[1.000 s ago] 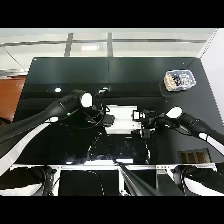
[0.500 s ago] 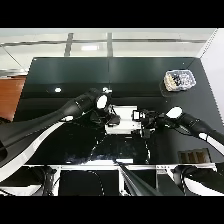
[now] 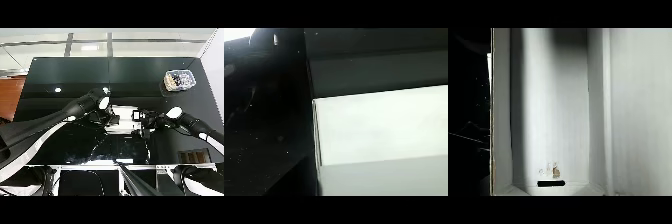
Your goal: Fold the box and place the chain.
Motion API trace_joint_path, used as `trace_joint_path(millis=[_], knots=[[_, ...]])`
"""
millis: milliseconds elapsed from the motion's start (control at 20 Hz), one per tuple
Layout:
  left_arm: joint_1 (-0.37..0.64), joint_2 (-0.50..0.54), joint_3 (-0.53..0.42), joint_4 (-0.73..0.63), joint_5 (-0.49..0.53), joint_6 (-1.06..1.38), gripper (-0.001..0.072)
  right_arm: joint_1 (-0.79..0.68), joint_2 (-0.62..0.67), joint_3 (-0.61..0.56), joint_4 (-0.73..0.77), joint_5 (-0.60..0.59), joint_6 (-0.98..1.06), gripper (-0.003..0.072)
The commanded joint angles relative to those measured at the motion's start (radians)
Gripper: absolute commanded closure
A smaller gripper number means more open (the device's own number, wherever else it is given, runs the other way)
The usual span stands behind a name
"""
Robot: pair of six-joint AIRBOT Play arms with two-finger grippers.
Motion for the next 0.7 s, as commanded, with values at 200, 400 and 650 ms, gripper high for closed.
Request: trace_joint_path(millis=[200, 400, 650], knots=[[0.0, -0.001, 0.001, -0.013, -0.001, -0.018, 0.0374, 0.001, 0.0, 0.001, -0.001, -0.003, -0.003, 0.0456], [0.0, -0.001, 0.001, -0.012, 0.0, -0.019, 0.0308, 0.001, 0.0, 0.001, -0.001, -0.003, -0.003, 0.0456], [-0.018, -0.008, 0.008, 0.026, 0.001, -0.052, 0.0321, 0.001, 0.0, 0.001, -0.001, -0.004, -0.003, 0.0456]])
